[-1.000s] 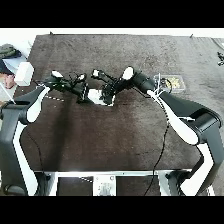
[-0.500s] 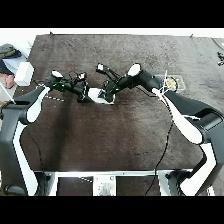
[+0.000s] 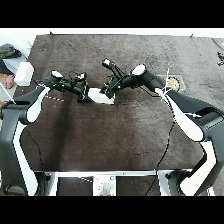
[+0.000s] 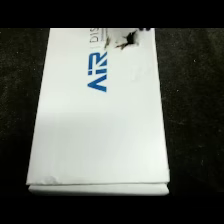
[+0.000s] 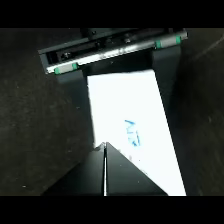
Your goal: Fold the box and place the chain.
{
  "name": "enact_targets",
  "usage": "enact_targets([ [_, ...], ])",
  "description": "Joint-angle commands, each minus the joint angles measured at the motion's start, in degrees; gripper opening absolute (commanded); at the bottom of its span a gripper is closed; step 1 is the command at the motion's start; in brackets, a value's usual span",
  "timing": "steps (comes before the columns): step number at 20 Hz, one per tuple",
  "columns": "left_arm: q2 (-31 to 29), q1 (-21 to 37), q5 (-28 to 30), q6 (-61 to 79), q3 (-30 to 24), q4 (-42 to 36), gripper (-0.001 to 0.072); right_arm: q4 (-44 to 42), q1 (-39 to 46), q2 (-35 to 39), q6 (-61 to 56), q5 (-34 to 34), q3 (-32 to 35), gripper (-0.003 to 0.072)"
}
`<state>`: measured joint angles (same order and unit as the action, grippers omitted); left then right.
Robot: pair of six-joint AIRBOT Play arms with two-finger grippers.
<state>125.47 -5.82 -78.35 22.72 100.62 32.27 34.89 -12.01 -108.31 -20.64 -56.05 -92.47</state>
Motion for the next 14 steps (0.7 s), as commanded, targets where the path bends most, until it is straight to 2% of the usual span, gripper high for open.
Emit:
enact_targets([
  [1, -0.04, -0.02, -0.09, 0.04, 0.04, 0.02, 0.0415, -1.79, 0.61, -0.04, -2.58, 2.49, 3.63, -0.001],
  [7, -0.04, -0.02, -0.09, 0.04, 0.04, 0.0, 0.0415, -1.75, 0.59, -0.04, -2.58, 4.74, 9.94, -0.0011],
  [14, -0.04, -0.02, -0.09, 0.04, 0.04, 0.0, 0.0415, -2.23, 0.59, 2.58, -2.51, 8.04, 10.1, -0.001],
])
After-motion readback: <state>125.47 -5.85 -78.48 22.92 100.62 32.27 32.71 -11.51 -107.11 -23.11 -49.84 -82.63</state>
